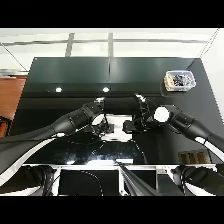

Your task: Fold the box and place the chain.

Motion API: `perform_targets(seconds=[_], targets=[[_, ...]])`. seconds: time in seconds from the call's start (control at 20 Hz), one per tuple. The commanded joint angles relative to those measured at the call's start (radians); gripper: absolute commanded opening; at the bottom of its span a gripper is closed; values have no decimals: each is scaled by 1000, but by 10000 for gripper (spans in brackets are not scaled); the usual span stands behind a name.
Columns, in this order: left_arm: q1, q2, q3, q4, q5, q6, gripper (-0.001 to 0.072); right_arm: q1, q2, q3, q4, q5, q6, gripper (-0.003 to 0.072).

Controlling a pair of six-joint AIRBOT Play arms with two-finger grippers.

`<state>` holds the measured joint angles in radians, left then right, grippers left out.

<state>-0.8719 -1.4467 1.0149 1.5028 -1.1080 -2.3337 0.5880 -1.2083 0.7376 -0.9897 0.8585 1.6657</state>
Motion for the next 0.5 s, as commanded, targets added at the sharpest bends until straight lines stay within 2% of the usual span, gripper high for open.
perform_targets(seconds=[0.0, 0.05, 0.45], targets=[[1, 1, 1, 0, 0, 0, 26, 53, -10, 45, -182, 62, 212, 368], [1, 1, 1, 0, 0, 0, 26, 68, -22, 63, -225, 90, 222, 284], [1, 1, 1, 0, 0, 0, 26, 177, -161, 183, -376, 211, 443, 283]])
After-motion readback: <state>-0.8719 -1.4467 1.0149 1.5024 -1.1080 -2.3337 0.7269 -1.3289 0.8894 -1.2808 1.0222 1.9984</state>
